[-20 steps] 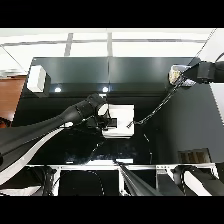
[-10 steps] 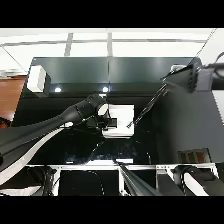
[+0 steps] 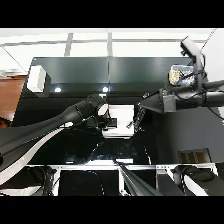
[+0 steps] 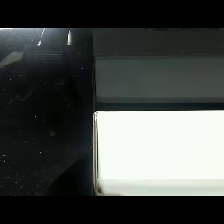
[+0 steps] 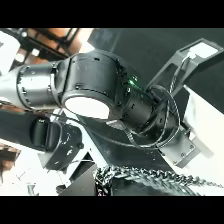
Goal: Fold the box and place the chain.
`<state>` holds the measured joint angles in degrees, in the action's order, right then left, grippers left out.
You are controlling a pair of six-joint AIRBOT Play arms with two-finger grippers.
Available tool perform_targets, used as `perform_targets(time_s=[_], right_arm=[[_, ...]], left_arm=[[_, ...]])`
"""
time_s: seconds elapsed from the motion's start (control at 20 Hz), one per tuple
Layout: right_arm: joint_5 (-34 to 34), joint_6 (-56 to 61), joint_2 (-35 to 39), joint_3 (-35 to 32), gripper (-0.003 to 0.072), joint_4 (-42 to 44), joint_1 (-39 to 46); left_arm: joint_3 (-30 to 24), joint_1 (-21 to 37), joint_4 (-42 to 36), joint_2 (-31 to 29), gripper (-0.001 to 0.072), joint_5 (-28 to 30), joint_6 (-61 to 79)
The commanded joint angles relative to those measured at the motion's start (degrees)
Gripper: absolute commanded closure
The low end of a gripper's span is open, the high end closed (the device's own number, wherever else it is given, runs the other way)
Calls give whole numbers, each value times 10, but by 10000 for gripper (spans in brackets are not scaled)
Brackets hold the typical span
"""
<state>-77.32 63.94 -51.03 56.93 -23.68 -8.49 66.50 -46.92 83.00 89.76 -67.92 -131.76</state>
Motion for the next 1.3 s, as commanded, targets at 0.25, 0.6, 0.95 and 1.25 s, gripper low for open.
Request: perform_targets(time_s=[0.25,0.6,0.95,1.25], right_arm=[[82,-8,-23,-50,664,30,-51],[128,-8,-89,-50,664,24,-100],[133,-2,-103,-51,390,20,-108],[58,-15,-78,-52,368,-58,21]], left_arm=[[0,0,0,0,677,-1,0],[0,0,0,0,677,-1,0],[0,0,-2,0,677,-1,0],[0,0,-2,0,677,-1,0]])
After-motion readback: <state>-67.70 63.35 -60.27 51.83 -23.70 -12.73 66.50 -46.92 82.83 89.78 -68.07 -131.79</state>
